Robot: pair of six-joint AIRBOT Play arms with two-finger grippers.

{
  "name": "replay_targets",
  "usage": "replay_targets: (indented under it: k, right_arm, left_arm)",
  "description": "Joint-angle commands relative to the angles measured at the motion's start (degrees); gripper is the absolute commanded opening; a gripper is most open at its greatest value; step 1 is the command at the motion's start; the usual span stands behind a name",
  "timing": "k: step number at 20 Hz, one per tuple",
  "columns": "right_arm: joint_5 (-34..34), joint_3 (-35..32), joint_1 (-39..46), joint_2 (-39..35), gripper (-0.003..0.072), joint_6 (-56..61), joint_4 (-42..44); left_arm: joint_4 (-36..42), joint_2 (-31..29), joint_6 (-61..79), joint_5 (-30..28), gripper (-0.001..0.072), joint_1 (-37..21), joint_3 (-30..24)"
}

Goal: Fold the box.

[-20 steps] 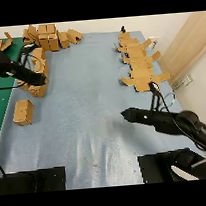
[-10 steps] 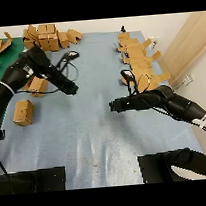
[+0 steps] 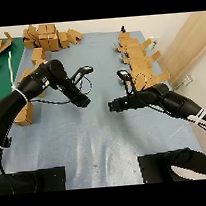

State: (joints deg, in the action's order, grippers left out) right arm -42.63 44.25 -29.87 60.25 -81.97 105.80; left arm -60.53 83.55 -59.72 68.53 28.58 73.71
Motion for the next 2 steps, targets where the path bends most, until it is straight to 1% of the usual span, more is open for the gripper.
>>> replay_targets:
  k: [1,2]
  right_arm:
    - [-0.48,0.07,0.02,0.11,0.0003,-0.13,0.02]
    - [-0.48,0.07,0.02,0.11,0.0003,-0.13,0.02]
  left_arm:
    - [0.57,-0.02,-1.86,0.37,0.0010,0.50,-0.94]
    - [0.50,-0.02,-1.84,0.63,0.0011,0.50,-0.94]
